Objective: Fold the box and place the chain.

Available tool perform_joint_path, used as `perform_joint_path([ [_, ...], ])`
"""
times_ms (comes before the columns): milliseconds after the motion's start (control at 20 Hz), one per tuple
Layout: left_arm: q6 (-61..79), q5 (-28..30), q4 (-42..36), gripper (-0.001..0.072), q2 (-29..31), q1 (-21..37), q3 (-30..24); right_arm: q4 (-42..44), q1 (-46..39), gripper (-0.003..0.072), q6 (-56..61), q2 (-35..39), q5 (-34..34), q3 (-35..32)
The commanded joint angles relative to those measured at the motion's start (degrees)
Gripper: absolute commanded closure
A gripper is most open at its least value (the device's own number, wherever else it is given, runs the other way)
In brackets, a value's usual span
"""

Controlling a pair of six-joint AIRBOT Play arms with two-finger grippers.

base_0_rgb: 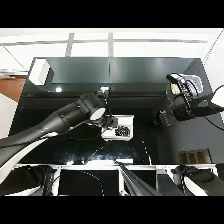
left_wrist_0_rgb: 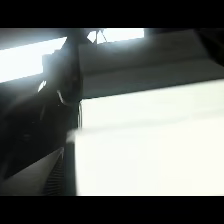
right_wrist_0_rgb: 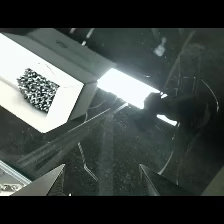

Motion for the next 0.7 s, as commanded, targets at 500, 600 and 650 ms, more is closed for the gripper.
perform_joint_path([
  [500,45.6,18.2,-28.9,0.0193,45.4,32.2,-32.1,-2.9,-0.1,0.0136,2.4,0.0,-3.2,0.0],
  [600,62.6,17.6,-42.3,0.0206,44.8,36.7,-40.7,-3.0,-0.1,0.0136,2.4,0.0,-4.9,0.0],
  [650,71.9,15.3,-47.1,0.021,42.5,38.2,-43.1,-3.1,-0.1,0.0136,2.4,0.0,-5.7,0.0],
])
